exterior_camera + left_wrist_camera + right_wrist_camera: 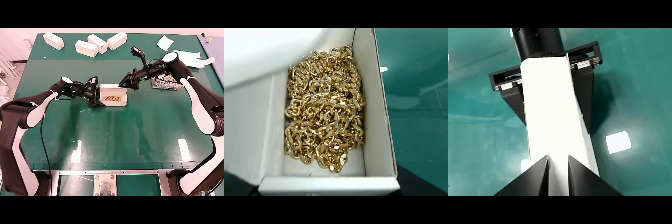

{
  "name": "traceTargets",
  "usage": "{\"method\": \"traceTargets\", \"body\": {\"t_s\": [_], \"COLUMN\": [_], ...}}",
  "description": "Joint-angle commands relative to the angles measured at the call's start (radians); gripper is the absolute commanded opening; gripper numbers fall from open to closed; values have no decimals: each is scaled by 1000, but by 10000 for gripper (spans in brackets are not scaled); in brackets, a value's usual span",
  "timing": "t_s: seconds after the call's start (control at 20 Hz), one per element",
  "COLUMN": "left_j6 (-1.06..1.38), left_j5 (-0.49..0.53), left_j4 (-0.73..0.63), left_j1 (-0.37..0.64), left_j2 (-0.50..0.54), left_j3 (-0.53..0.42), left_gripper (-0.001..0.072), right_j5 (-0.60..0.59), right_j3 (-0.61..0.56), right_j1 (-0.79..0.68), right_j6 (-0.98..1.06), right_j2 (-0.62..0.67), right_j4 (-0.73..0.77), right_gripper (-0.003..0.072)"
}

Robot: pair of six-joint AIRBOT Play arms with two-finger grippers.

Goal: Fold the box and place the chain.

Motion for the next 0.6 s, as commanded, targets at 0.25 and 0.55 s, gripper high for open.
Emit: {"method": "traceTargets", "body": {"t_s": [0.25, 0.55], "left_j6": [0, 0], "left_j5": [2, 2], "left_j4": [0, 0], "left_j1": [1, 1], "left_j2": [1, 1], "left_j3": [1, 1], "left_gripper": [469, 469], "right_j5": [11, -37], "right_j3": [29, 80], "right_j1": [21, 21], "right_j6": [-39, -77], "right_j2": [-5, -5], "right_j4": [-66, -66], "right_gripper": [162, 162]}}
